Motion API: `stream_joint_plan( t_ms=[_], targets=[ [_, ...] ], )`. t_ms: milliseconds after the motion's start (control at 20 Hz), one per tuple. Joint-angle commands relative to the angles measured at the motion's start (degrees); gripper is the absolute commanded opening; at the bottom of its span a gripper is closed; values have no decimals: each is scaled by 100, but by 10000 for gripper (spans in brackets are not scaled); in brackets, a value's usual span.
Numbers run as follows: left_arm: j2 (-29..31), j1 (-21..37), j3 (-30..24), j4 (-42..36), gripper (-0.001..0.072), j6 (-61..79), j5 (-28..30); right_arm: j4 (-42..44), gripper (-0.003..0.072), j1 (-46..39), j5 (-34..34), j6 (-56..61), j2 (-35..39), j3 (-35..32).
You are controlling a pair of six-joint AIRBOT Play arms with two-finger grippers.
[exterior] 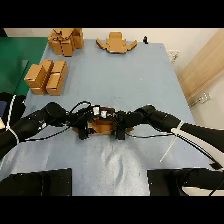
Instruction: Fold the box.
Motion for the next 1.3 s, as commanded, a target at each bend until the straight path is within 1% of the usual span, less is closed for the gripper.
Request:
stream_joint_plan(
  t_ms=[0,100,150,200,250,350,450,500,600,650,700,750,800,850,950,1000,1050,1100,1150,1200,1250],
  targets=[
    [-2,-2,4,-83,497,-55,363,-4,515,4,2,-4,4,0],
    [0,-2,7,-238,495,-57,345,-7,515,4,-9,-4,4,0],
    [7,-2,7,-238,360,-55,328,-7,516,4,-11,-4,4,0],
    [24,15,7,-155,3,-57,278,-7,516,4,-15,-4,4,0],
    [74,66,4,-37,14,-72,149,-7,515,4,-33,-4,4,0],
    [380,284,4,-42,10,-227,-175,-7,516,4,-57,-2,4,0],
    [1003,717,4,-57,9,-584,-470,-7,515,4,-83,-2,4,0],
    [1408,1047,-4,-50,9,-837,-562,2,515,4,-101,-2,4,0],
    [2129,1947,-72,-17,11,-1593,-721,33,515,4,-116,-2,4,0],
    [2365,2448,-144,85,12,-2063,-815,37,515,4,-116,-2,4,0],
    [2472,2968,-264,299,11,-2793,-892,50,515,4,-114,-2,4,0],
    [2424,3407,-411,638,12,-3635,-1056,61,515,4,-114,-2,4,0],
    [2273,3681,-549,1012,15,-4339,-1279,101,515,4,-116,-2,4,0],
    [2090,3696,-680,1176,17,-4839,-1255,118,515,4,-114,-2,4,0],
    [1537,3506,-815,1027,17,-5333,-1207,140,514,24,-74,-4,4,0],
    [1202,3388,-817,839,19,-5477,-1279,140,514,22,-101,-2,4,0],
    [815,3250,-815,472,20,-5447,-1394,140,514,22,-96,-4,4,0],
    [459,3119,-802,107,86,-5252,-1561,138,514,24,-72,-7,4,2],
    [127,2970,-789,-249,214,-5084,-1681,142,514,28,-74,-4,4,0],
    [-179,2800,-761,-588,253,-4874,-1784,140,496,28,-96,-4,4,0],
    [-393,2625,-732,-874,254,-4675,-1921,140,399,28,-96,-4,4,0]
  ],
)
